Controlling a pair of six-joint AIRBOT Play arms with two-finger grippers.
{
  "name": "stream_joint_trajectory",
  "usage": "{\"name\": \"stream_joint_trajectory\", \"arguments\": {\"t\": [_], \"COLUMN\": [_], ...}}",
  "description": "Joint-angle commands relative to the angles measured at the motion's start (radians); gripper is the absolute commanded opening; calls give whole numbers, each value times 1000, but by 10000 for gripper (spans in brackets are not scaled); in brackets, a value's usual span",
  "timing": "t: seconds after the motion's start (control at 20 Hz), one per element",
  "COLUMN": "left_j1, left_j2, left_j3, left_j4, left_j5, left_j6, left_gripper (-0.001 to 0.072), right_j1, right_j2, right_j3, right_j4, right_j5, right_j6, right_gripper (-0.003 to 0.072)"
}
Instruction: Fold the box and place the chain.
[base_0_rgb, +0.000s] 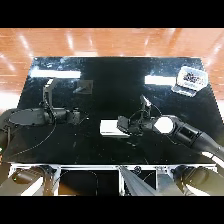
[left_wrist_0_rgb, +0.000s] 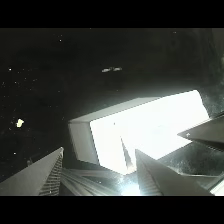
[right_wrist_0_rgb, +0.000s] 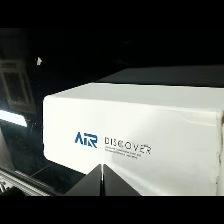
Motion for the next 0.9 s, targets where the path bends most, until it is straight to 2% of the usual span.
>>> {"name": "stream_joint_trajectory", "arguments": {"t": [0.0,0.45,0.85], "left_j1": [-1,-1,-1], "left_j2": [0,0,0], "left_j3": [0,0,0], "left_j4": [0,0,0], "left_j5": [0,0,0], "left_j6": [0,-3,-6], "left_gripper": [558,558,558], "right_j1": [0,0,20], "right_j2": [-3,-6,-61], "right_j3": [0,0,0], "right_j4": [3,-19,-34], "right_j5": [11,36,44], "right_j6": [-12,-21,-22], "right_gripper": [26,26,26]}}
